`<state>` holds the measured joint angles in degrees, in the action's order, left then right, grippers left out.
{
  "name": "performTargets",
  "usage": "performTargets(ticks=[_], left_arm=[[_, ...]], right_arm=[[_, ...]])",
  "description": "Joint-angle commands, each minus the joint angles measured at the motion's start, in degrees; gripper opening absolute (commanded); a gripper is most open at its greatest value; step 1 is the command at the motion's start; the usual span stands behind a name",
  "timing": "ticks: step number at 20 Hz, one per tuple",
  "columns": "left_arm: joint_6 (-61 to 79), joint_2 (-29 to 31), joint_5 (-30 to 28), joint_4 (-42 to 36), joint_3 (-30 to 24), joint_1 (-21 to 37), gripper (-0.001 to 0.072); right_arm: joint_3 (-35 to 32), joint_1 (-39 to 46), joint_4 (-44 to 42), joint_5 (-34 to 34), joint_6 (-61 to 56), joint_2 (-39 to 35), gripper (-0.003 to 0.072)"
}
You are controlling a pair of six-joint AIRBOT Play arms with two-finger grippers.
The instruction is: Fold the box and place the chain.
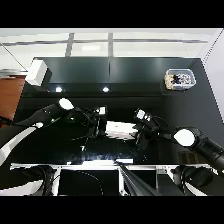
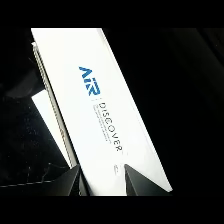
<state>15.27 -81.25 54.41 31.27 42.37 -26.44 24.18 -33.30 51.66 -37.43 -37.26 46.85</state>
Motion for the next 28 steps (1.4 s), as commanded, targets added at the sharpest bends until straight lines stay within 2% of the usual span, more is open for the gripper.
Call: performTargets(ticks=[1, 8, 12, 15, 16, 17, 18, 21, 25, 28], left_arm=[[0.13, -0.02, 0.00, 0.02, 0.00, 0.00, 0.0467], [0.13, -0.02, 0.00, 0.02, 0.00, 0.00, 0.0468], [0.13, -0.02, 0.00, 0.02, 0.00, 0.00, 0.0468], [0.13, -0.02, 0.00, 0.02, 0.00, 0.00, 0.0468], [0.13, -0.02, 0.00, 0.02, 0.00, 0.00, 0.0467], [0.13, -0.02, 0.00, 0.02, 0.00, 0.00, 0.0468], [0.13, -0.02, 0.00, 0.02, 0.00, 0.00, 0.0468], [0.13, -0.02, 0.00, 0.02, 0.00, 0.00, 0.0468], [0.13, -0.02, 0.00, 0.02, 0.00, 0.00, 0.0467], [0.13, -0.02, 0.00, 0.02, 0.00, 0.00, 0.0468]], right_arm=[[0.46, -0.02, 0.02, -0.09, -1.27, 0.20, 0.0315], [6.93, 1.57, 1.53, -10.40, -9.86, 0.20, 0.0314], [6.97, 1.81, 3.28, -10.32, -10.58, 0.22, 0.0314], [7.26, 1.81, 1.51, -8.50, -11.72, 0.20, 0.0312], [7.89, 1.81, -0.46, -8.46, -13.07, 0.20, 0.0199], [8.70, 1.81, -1.99, -8.61, -14.62, 0.20, 0.0034], [9.25, 1.90, -3.23, -8.57, -16.57, 0.20, 0.0055], [9.38, 2.99, -8.72, -8.46, -26.56, 0.22, 0.0054], [8.55, 2.93, -9.66, -8.26, -51.82, 1.92, 0.0054], [6.60, 2.91, -9.66, -5.75, -58.53, 2.73, 0.0054]])
